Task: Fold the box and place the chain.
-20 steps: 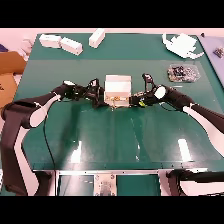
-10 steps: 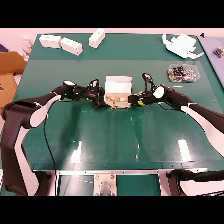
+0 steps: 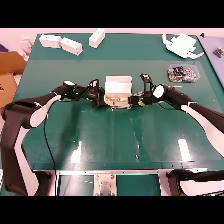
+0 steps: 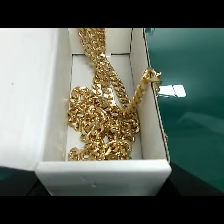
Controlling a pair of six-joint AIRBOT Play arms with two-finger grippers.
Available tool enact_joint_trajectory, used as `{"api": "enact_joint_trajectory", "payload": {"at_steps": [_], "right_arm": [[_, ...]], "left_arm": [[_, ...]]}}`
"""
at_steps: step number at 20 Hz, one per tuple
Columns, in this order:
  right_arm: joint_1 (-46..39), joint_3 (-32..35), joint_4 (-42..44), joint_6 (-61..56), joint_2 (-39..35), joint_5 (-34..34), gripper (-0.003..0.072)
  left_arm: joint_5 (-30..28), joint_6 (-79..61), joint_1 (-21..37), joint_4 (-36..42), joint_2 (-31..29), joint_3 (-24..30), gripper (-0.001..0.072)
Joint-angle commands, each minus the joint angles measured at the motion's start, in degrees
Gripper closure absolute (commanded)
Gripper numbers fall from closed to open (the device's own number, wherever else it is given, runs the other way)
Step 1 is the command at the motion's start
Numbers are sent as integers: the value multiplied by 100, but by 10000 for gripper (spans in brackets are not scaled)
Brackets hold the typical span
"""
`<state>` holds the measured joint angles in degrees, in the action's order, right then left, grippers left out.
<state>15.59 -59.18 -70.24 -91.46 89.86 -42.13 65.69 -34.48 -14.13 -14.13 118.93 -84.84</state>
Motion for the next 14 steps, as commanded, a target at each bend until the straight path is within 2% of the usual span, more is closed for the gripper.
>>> {"api": "enact_joint_trajectory", "payload": {"at_steps": [1,4,9,14], "right_arm": [[-4,-308,-337,-96,-284,-234,676],[-4,-560,-887,-417,-778,-382,676],[9,-1001,-931,-413,-1580,-516,676],[278,-1567,-933,-361,-2037,-509,676]], "left_arm": [[-9,0,7,-2,-4,-2,352],[-9,0,7,-2,-4,-2,352],[-13,0,7,-2,-4,-2,352],[-24,0,7,-2,-4,-2,352]]}}
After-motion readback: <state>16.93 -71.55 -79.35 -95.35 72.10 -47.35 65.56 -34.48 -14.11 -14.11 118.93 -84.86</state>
